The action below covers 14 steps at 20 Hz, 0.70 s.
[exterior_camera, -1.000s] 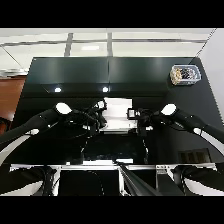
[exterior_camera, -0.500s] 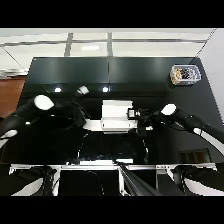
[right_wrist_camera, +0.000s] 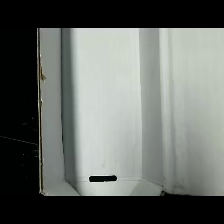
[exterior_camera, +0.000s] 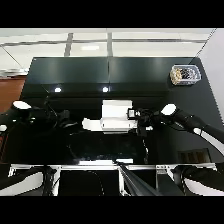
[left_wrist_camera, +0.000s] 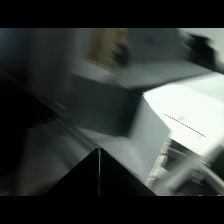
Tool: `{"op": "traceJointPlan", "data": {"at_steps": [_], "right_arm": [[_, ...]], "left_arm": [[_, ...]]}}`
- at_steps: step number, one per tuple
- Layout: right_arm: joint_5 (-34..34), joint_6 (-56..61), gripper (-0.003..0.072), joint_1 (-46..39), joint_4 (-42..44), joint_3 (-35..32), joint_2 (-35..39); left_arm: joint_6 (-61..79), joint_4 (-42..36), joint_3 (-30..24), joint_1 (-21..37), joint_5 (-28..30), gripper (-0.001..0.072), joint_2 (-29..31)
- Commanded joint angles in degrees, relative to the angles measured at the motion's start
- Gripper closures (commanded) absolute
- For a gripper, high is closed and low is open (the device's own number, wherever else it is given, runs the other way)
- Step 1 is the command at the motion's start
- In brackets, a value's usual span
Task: Fold the box and place the chain.
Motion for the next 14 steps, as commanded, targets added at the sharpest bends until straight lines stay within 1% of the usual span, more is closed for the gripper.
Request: {"op": "traceJointPlan", "data": {"at_steps": [1, 3, 5, 7, 9, 10, 11, 12, 13, 14], "right_arm": [[0.02, 0.02, 0.0269, 0.02, 0.02, 0.00, -0.02], [0.02, 0.00, 0.0269, 0.02, 0.00, 0.00, -0.02], [0.02, 0.02, 0.0269, 0.02, 0.02, 0.00, -0.02], [0.07, 0.02, 0.0269, 0.02, 0.00, 0.00, -0.02], [0.07, 0.02, 0.0269, 0.02, 0.00, 0.00, -0.02], [0.07, 0.02, 0.0269, 0.02, 0.02, 0.00, -0.02], [0.04, 0.00, 0.0269, 0.02, 0.02, 0.00, -0.02], [0.04, 0.02, 0.0269, 0.02, 0.02, 0.00, -0.02], [0.04, 0.02, 0.0269, 0.02, 0.02, 0.00, -0.02], [0.04, 0.02, 0.0269, 0.02, 0.02, 0.00, -0.02]], "left_arm": [[2.08, -7.58, 0.13, -5.20, 0.28, 0.0682, -6.71], [2.08, -7.39, 2.27, -10.34, 1.05, 0.0682, -9.75], [2.47, -6.97, 5.33, -13.90, -0.02, 0.0682, -12.52], [5.20, -7.32, 8.24, -15.56, -2.23, 0.0681, -13.79], [6.36, -7.26, 10.54, -15.30, -5.01, 0.0675, -13.73], [6.29, -7.28, 11.43, -14.75, -7.23, 0.0579, -13.73], [6.32, -7.28, 12.02, -14.14, -10.32, 0.0453, -13.75], [6.29, -7.28, 12.50, -13.44, -13.18, 0.0239, -13.75], [6.12, -7.26, 12.81, -12.98, -15.02, 0.0066, -13.73], [6.12, -7.26, 13.07, -12.90, -15.67, 0.0063, -13.75]]}}
